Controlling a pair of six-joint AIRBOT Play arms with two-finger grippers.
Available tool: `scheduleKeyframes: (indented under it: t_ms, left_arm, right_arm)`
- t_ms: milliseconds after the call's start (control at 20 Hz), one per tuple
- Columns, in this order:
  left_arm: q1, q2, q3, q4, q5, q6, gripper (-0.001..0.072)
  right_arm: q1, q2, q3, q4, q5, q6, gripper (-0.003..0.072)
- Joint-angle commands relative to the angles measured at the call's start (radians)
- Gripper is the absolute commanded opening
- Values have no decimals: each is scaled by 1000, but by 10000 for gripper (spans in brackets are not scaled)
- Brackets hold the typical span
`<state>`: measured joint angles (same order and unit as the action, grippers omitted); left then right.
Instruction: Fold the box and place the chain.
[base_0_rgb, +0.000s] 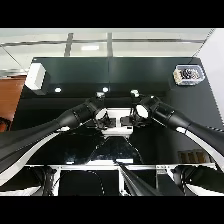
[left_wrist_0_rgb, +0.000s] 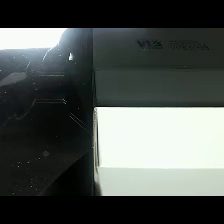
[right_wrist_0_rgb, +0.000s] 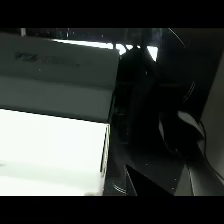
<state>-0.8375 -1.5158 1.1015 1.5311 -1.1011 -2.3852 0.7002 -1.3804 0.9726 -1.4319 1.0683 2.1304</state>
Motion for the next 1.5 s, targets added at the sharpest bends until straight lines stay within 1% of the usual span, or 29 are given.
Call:
scheduleKeyframes:
  t_ms: [0,150,250,300,350,400,450,650,700,750,850,1150,1200,1250,1300,1350,1400,1450]
  left_arm:
    - [0,0,1,2,0,-1,29]
    - [0,0,1,2,0,-1,29]
    - [0,0,1,2,0,-1,29]
    - [0,0,1,2,0,-1,30]
    - [0,0,1,2,0,-1,29]
    - [0,0,1,2,0,-1,30]
    - [0,0,1,2,0,-1,30]
    - [0,0,1,2,0,-1,29]
    - [0,0,1,2,0,-1,29]
    - [0,0,1,2,0,-1,30]
    - [0,0,1,1,0,-1,30]
    - [0,0,1,2,1,-1,30]
    - [0,0,1,2,1,-1,29]
    - [0,0,1,2,1,-1,29]
    - [0,0,1,2,1,-1,29]
    - [0,0,1,2,0,-1,29]
    - [0,0,1,2,0,-1,29]
    - [0,0,1,1,1,-1,30]
  right_arm:
    - [8,-34,3,-2,9,34,326]
    - [13,-63,27,-2,8,38,324]
    - [12,-70,39,-2,16,43,234]
    - [12,-70,39,-2,21,64,226]
    - [12,-70,39,0,24,67,108]
    - [12,-70,39,3,24,67,52]
    - [12,-70,39,6,25,66,15]
    - [12,-71,39,11,40,66,20]
    - [12,-70,39,18,45,65,168]
    - [12,-70,39,21,46,65,278]
    - [12,-71,39,23,45,65,278]
    - [12,-92,39,31,46,65,275]
    - [12,-94,39,32,43,65,226]
    - [12,-94,39,32,37,64,111]
    - [12,-94,39,32,37,61,56]
    - [12,-94,39,30,38,61,55]
    - [12,-94,39,27,38,56,16]
    - [12,-94,39,27,38,53,16]
